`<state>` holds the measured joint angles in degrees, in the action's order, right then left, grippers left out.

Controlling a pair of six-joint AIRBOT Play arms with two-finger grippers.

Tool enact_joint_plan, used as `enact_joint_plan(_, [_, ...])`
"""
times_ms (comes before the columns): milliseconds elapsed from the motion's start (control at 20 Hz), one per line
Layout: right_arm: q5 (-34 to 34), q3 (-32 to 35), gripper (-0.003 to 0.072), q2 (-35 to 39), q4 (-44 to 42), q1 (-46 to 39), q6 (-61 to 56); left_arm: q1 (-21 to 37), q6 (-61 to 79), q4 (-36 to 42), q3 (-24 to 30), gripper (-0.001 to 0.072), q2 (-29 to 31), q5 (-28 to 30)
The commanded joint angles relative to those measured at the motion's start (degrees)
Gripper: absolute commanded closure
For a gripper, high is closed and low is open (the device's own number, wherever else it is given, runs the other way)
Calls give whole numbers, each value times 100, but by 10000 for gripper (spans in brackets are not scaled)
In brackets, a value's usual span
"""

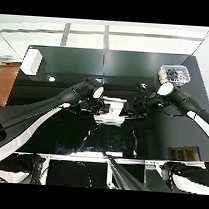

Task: Fold the box and place the chain.

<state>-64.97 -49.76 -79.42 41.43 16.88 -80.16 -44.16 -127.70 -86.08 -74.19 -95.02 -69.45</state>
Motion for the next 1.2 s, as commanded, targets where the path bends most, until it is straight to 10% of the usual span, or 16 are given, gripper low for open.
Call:
enact_joint_plan(0, [354, -31, 329, -2, 341, 345, -568, 4, -4, 0, -2, 686, -2, 17])
enact_joint_plan(800, [68, -901, 329, -223, 3571, 1593, -3560, 4, -4, -2, -2, 686, -2, 28])
enact_joint_plan(1150, [219, -905, 426, -317, 3683, 1823, -4236, 4, -4, 0, -2, 686, -2, 26])
